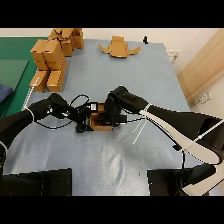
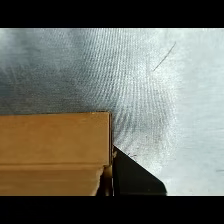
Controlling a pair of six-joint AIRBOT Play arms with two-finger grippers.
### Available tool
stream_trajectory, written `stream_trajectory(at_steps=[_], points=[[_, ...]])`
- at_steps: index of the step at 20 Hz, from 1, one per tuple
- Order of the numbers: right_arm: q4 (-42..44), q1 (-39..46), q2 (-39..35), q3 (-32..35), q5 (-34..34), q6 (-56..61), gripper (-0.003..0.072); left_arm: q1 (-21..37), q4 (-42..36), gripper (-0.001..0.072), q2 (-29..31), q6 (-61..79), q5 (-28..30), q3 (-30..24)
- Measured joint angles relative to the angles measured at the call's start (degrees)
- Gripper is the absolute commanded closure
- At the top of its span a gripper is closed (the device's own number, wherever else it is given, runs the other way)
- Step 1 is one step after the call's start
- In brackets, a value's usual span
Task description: Fold the box.
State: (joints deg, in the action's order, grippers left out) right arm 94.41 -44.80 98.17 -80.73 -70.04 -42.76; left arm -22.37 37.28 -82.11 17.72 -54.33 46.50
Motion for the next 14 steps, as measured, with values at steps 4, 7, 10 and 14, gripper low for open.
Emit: stream_trajectory(at_steps=[4,7,10,14], points=[[0.22,0.15,-0.72,-0.22,2.14,-0.59,0.0215,-0.07,-0.22,0.0566,-0.02,0.22,-0.22,-0.02],[0.11,0.48,-2.14,-0.22,1.81,-1.60,0.0159,-0.11,-0.17,0.0566,-0.02,0.22,-0.42,-0.02],[0.04,1.25,-4.33,-0.24,0.66,-3.19,0.0159,-0.11,0.00,0.0566,-0.02,0.28,-0.63,-0.02],[-0.63,3.69,-6.69,-0.17,-3.50,-6.43,0.0159,-0.11,0.00,0.0566,-0.02,0.15,-0.44,-0.02]])
